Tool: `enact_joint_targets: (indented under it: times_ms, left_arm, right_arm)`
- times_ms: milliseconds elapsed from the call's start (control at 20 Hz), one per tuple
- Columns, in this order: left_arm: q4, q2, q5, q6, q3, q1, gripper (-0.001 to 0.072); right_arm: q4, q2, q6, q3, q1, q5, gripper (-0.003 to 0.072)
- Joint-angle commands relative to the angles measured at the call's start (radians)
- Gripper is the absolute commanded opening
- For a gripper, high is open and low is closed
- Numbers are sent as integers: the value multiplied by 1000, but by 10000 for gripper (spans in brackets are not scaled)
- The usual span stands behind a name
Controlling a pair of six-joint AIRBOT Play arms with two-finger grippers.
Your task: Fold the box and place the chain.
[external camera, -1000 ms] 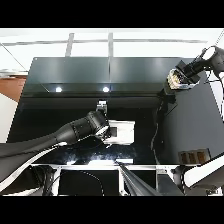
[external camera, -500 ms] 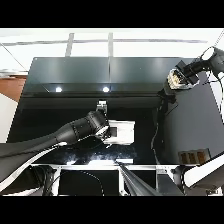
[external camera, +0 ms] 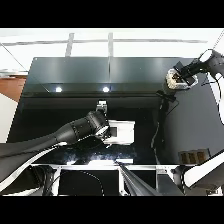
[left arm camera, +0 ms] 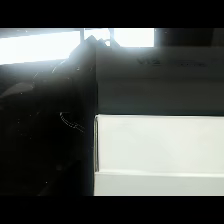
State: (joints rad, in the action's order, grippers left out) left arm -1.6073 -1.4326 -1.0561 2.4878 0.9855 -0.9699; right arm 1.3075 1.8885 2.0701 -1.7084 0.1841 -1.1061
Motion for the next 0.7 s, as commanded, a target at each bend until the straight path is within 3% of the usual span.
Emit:
enact_joint_targets:
  times_ms: [0,200,450,550,650]
  left_arm:
    - [1,0,1,0,-1,0,34]
    - [0,0,5,0,-1,0,34]
    - [0,0,5,0,-1,0,34]
    - [-1,0,5,0,-1,0,34]
    - [0,0,5,-1,-1,0,34]
  right_arm:
    - [-24,-31,-100,-1,6,-3,32]
    - [-34,-145,-230,-1,39,-11,31]
    - [-63,-377,-419,-1,58,-15,31]
    - [-149,-476,-587,-1,56,-45,31]
    - [-176,-564,-614,-1,54,-98,31]
